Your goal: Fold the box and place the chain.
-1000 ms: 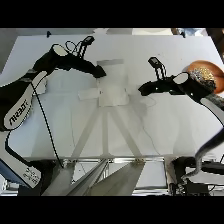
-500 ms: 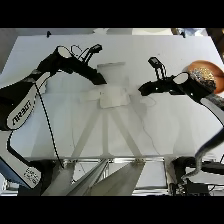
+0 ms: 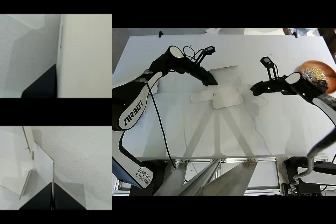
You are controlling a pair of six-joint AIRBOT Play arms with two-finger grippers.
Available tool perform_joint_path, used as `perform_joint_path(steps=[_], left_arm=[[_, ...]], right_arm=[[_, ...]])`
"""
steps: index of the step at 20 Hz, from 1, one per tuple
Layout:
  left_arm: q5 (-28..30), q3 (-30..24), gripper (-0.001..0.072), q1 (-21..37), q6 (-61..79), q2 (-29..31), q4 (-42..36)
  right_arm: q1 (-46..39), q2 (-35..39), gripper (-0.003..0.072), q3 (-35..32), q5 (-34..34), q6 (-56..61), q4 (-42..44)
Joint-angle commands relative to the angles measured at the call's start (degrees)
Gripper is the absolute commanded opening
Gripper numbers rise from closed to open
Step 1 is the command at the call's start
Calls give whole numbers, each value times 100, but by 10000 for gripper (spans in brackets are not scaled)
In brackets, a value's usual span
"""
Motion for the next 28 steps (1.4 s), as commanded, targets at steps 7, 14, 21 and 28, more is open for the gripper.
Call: perform_joint_path(steps=[7, 14, 21, 28], left_arm=[[-13, 0, 16, -2, 22, 2, 9], [48, 0, 16, -2, 22, 2, 9], [-142, 0, 11, 52, 1008, 203, 7], [-1766, -2, 7, 280, 1735, 584, 236]], right_arm=[[0, -2, 10, 0, 4, -7, 2], [0, -2, 10, 2, -105, -13, 9], [0, 190, 294, 4, -116, 461, 11], [0, 1674, 293, 4, -114, 1161, -1733]])
